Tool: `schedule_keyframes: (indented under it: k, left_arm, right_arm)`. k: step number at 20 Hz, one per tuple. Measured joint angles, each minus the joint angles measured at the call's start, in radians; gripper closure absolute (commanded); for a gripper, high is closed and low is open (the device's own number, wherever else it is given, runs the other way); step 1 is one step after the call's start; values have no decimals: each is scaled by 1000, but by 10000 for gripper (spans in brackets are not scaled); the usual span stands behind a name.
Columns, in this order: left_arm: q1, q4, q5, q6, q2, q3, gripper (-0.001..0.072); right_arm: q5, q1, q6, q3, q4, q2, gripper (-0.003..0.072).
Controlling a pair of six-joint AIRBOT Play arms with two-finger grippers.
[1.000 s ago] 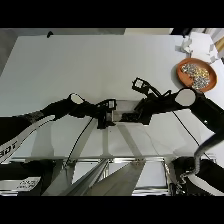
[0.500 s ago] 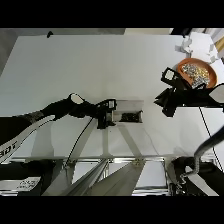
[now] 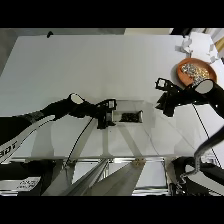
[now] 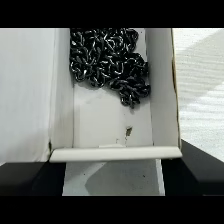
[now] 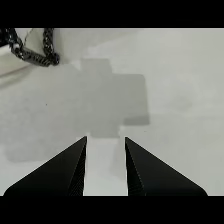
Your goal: Fold the box and place the chain.
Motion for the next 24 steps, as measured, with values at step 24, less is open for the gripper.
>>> schedule_keyframes:
  k: [24]
  left_arm:
    - [0,0,0,0,0,0,501]
  right_arm:
    - [41,134,-353,0,126,-109,680]
